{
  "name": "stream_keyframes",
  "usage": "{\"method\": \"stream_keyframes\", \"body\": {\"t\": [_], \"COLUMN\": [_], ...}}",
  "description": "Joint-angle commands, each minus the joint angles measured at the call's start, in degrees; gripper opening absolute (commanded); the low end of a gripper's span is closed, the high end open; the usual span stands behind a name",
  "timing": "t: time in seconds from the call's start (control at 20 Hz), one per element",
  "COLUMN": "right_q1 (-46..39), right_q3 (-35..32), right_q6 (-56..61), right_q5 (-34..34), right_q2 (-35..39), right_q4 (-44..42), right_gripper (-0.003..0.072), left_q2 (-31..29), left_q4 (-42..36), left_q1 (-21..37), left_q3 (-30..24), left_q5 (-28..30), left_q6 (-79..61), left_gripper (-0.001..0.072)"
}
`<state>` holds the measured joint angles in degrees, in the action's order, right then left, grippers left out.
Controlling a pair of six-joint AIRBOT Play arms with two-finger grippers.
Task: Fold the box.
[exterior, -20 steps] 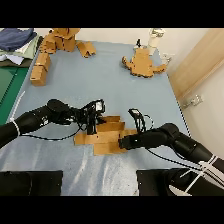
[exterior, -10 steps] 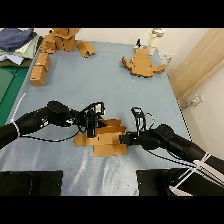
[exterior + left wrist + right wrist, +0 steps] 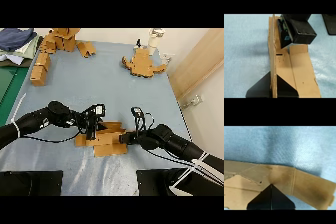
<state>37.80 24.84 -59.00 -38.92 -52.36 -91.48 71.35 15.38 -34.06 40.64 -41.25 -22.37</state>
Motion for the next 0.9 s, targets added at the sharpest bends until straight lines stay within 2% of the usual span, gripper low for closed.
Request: {"method": "stream_keyframes", "body": {"t": [0.0,0.3,0.45,0.6,0.85], "right_q1": [0.1,1.6,1.6,1.5,1.6], "right_q3": [0.5,5.6,5.9,5.9,5.9], "right_q6": [0.0,-0.5,-0.1,0.2,2.7], "right_q5": [-0.3,-6.2,-6.7,-6.8,-6.8], "right_q2": [0.0,7.1,11.0,11.6,11.6], "right_q4": [0.2,0.2,1.1,2.4,5.8], "right_gripper": [0.0002,0.0001,0.0001,0.0001,0.0001], "left_q2": [0.0,0.0,0.0,0.0,0.0], "left_q4": [1.8,4.3,4.2,4.2,4.4], "left_q1": [0.0,0.0,0.0,0.2,0.6], "left_q3": [0.0,0.0,0.0,0.7,4.9], "left_q5": [-0.3,-0.4,-0.3,3.5,3.4], "left_q6": [0.8,0.8,1.4,1.0,-1.2], "left_gripper": [0.0011,0.0011,0.0011,0.0011,0.0011]}}
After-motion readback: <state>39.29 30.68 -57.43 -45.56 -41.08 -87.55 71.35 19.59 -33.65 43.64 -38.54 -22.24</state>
